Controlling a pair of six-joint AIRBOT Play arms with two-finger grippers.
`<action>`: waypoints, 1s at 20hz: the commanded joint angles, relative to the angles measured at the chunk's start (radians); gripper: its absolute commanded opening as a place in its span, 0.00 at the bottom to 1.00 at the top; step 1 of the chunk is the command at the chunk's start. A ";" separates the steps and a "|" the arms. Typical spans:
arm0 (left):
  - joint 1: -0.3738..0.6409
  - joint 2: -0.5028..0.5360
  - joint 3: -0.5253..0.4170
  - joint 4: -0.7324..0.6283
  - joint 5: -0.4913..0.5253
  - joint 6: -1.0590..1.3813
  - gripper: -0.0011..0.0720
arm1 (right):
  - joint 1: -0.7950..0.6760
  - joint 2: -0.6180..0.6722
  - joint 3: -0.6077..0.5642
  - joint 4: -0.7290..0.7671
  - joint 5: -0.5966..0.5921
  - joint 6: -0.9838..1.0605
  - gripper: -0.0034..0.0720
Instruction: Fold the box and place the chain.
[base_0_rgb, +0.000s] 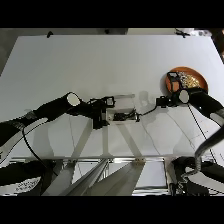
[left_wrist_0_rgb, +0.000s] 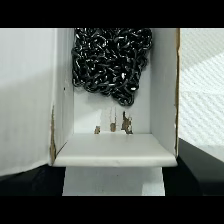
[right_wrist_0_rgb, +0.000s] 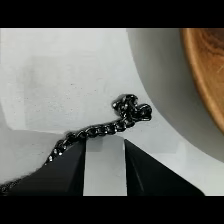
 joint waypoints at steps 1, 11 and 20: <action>-0.001 0.000 0.000 0.000 0.000 0.000 0.55 | 0.001 -0.003 -0.001 -0.002 0.011 -0.001 0.33; -0.001 0.000 0.000 0.000 0.000 0.000 0.55 | 0.001 0.018 0.000 -0.003 0.009 -0.010 0.06; -0.001 0.000 0.000 0.000 0.000 0.000 0.55 | -0.069 0.081 0.015 -0.003 0.018 -0.054 0.41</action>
